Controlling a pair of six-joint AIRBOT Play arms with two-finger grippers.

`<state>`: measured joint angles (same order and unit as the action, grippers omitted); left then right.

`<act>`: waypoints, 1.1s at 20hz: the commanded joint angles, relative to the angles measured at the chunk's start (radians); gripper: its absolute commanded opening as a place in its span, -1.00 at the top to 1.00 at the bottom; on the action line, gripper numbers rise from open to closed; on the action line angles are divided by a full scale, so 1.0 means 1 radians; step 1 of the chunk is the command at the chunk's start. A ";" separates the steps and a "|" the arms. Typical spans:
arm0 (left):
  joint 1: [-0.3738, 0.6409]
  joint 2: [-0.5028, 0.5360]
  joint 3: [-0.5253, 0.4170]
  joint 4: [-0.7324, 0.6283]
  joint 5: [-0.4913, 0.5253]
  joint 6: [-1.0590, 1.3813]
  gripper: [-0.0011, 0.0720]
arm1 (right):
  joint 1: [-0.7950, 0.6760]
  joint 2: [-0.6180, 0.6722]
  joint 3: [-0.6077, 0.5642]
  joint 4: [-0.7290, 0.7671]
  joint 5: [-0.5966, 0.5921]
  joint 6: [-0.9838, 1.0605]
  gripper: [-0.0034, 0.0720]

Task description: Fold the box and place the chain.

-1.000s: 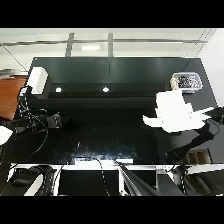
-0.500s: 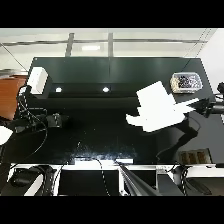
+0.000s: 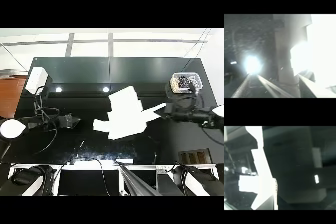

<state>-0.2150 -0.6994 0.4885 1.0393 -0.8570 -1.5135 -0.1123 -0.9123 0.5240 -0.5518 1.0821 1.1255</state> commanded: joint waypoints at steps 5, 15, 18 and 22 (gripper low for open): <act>0.064 -0.233 0.001 -0.366 0.018 0.296 -0.92 | 0.583 0.238 -0.155 -0.081 -0.568 0.045 0.86; 0.134 -0.508 0.001 -0.629 -0.079 0.758 -0.92 | 0.643 0.238 -0.201 -0.043 -0.549 0.045 0.86; 0.134 -0.599 0.002 -0.811 -0.181 1.057 -0.92 | 0.643 0.238 -0.201 -0.043 -0.526 0.046 0.86; 0.135 -0.697 0.002 -0.818 -0.356 1.284 -0.89 | 0.643 0.238 -0.201 -0.041 -0.518 0.050 0.86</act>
